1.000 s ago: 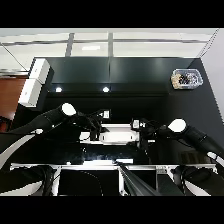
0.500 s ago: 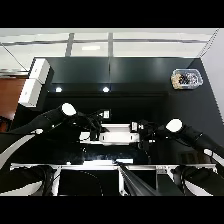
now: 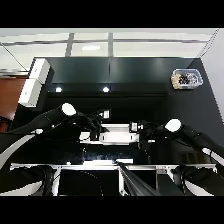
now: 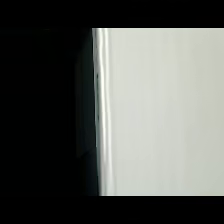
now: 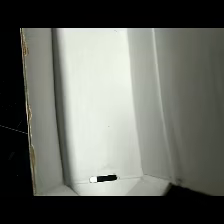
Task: Fold the box and place the chain.
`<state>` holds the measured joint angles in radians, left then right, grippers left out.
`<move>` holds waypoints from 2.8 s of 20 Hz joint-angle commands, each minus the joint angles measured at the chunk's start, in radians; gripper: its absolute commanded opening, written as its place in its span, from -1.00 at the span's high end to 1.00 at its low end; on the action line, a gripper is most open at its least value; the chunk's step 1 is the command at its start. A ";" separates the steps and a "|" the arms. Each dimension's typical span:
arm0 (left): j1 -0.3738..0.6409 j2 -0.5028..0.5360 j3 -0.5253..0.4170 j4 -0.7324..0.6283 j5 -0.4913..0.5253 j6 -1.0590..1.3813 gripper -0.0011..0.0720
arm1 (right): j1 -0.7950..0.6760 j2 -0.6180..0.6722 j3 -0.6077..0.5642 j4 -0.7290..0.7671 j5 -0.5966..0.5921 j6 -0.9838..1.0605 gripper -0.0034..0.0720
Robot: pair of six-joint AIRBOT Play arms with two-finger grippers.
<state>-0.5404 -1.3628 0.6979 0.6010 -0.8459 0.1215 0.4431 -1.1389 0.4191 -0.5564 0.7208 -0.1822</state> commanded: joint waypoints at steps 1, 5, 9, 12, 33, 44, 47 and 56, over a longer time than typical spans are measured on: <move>0.000 0.000 0.000 0.000 0.000 0.002 0.88 | 0.000 -0.001 0.000 -0.003 0.001 0.002 -0.36; 0.000 0.003 0.001 0.000 0.000 0.000 0.80 | 0.000 -0.001 0.000 -0.003 0.000 0.002 -0.36; 0.001 0.082 0.022 0.134 0.000 -0.145 -0.23 | 0.000 -0.001 0.000 -0.003 0.000 0.002 -0.36; 0.015 0.216 0.027 0.354 -0.015 -0.365 -0.92 | 0.000 -0.001 0.000 -0.003 0.000 0.002 -0.37; -0.039 0.316 -0.143 -0.109 0.472 -0.866 0.88 | 0.000 -0.001 0.000 -0.003 0.000 0.002 -0.37; -0.041 0.110 -0.071 0.100 0.138 -0.756 0.89 | 0.000 -0.001 0.000 -0.003 0.000 0.002 -0.37; -0.034 0.144 -0.029 0.218 0.155 -0.776 0.89 | 0.000 -0.001 0.000 -0.002 0.000 0.002 -0.37; 0.168 0.499 -0.098 0.293 -0.119 -0.562 0.65 | 0.000 -0.001 0.000 -0.002 0.000 0.002 -0.37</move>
<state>-0.4232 -0.9455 0.6342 0.8757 -0.7868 -0.5880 0.4431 -1.1397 0.4194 -0.5587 0.7208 -0.1799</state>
